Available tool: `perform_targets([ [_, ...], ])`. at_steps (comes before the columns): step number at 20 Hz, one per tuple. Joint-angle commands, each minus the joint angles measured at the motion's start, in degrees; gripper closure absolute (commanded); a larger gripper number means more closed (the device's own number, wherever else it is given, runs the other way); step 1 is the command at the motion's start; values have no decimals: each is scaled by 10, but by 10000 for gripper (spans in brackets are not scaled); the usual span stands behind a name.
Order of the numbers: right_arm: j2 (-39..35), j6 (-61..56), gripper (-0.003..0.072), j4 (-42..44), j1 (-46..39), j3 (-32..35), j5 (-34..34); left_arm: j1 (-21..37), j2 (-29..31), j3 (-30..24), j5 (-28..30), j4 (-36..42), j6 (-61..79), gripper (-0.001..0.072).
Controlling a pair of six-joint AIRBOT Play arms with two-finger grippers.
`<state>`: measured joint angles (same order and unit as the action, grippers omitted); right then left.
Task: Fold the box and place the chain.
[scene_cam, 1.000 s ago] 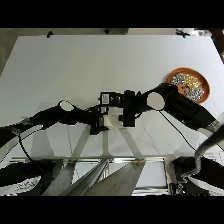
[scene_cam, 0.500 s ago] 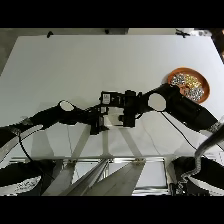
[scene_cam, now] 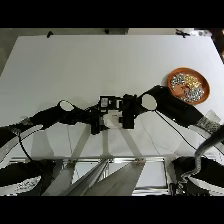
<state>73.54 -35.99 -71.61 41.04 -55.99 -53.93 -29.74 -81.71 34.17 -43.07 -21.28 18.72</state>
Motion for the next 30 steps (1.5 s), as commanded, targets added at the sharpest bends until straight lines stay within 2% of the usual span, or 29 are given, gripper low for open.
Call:
perform_targets([
  [1,4,1,312,-6,0,0,8,0,0,0,-2,-2,2,501],
  [3,4,0,353,-9,0,0,8,0,0,0,-3,-2,2,501],
  [15,-14,0,353,-21,0,0,10,0,0,0,-3,-2,2,501],
  [22,19,-2,353,-5,0,0,19,0,0,0,-3,-2,2,501],
  [30,20,-2,349,1,3,3,-1,0,0,0,-3,-2,2,501],
])
